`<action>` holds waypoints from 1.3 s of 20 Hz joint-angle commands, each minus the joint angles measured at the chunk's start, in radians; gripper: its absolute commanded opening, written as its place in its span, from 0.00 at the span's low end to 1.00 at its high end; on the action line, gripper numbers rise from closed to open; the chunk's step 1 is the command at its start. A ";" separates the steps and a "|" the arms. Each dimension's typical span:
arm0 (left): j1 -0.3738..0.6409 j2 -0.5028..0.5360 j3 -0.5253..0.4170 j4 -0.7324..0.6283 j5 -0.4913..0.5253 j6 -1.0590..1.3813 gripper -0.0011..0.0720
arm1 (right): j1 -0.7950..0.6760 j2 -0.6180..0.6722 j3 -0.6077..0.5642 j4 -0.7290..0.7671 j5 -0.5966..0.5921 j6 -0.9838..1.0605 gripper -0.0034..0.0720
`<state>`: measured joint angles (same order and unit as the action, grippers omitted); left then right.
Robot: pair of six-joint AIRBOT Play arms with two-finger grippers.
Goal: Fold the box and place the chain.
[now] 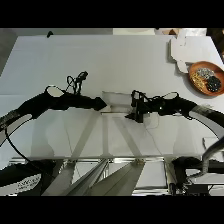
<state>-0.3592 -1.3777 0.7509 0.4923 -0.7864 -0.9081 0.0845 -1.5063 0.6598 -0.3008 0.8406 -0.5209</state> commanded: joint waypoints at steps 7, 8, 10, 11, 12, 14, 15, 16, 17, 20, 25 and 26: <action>-0.042 0.009 0.175 0.571 -0.143 -0.529 0.81 | 0.000 0.001 0.001 0.001 0.001 0.000 0.52; -0.042 0.009 0.188 0.579 -0.146 -0.555 0.81 | 0.000 0.001 0.001 0.001 0.001 0.000 0.52; -0.050 0.006 0.212 0.577 -0.143 -0.559 0.81 | 0.000 0.001 0.001 0.001 0.001 0.000 0.52; -0.060 0.001 0.225 0.579 -0.144 -0.562 0.81 | 0.000 0.001 0.001 0.001 0.001 0.000 0.52; -0.072 -0.010 0.237 0.579 -0.146 -0.580 0.81 | 0.000 0.001 0.001 0.001 0.001 0.000 0.52; -0.095 -0.041 0.262 0.579 -0.160 -0.603 0.81 | 0.000 0.001 0.001 0.001 0.001 0.000 0.52; -0.106 -0.059 0.274 0.581 -0.179 -0.603 0.81 | 0.000 0.001 0.001 0.001 0.001 0.000 0.52; -0.114 -0.074 0.285 0.584 -0.195 -0.605 0.81 | 0.000 0.001 0.001 0.001 0.001 0.000 0.52; -0.122 -0.086 0.294 0.600 -0.198 -0.629 0.81 | 0.000 0.001 0.001 0.001 0.001 0.000 0.52; -0.135 -0.105 0.324 0.752 -0.196 -0.745 0.81 | 0.000 0.001 0.001 0.001 0.001 0.000 0.52; -0.162 -0.118 0.350 0.844 -0.232 -0.802 0.81 | 0.000 0.001 0.001 0.001 0.001 0.000 0.52; -0.174 -0.121 0.350 0.857 -0.232 -0.803 0.81 | 0.000 0.001 0.001 0.001 0.001 0.000 0.52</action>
<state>-0.5121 -1.4891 1.0912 1.2816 -0.9977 -1.6802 0.0845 -1.5063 0.6598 -0.2985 0.8417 -0.5217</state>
